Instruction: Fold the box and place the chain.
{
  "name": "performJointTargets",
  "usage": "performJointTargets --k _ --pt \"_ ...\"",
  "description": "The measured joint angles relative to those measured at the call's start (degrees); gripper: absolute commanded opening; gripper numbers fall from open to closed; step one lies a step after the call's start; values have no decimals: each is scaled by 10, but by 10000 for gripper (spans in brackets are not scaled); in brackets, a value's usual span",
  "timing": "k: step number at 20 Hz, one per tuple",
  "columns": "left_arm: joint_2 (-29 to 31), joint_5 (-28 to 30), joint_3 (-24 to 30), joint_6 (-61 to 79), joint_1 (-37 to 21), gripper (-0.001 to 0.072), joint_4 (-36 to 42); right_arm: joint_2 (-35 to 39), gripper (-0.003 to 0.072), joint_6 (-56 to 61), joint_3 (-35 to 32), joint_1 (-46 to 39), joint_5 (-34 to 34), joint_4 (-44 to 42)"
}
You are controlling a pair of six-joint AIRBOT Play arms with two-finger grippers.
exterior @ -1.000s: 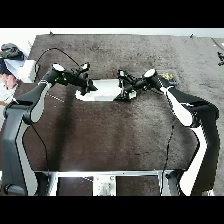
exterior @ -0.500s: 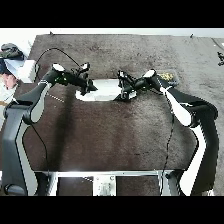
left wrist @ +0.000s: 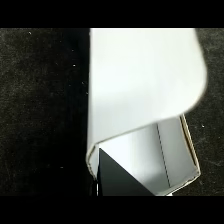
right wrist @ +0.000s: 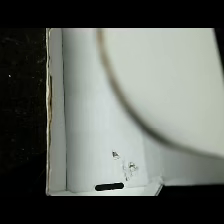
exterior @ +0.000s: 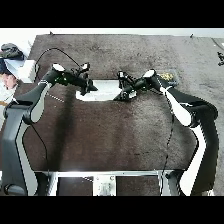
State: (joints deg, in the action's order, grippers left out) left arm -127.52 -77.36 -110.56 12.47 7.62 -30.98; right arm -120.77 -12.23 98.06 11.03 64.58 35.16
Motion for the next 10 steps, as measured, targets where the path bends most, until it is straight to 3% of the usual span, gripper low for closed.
performJointTargets --k 10 --pt "0 1 0 0 0 12 0 0 471 0 0 0 -14 5"
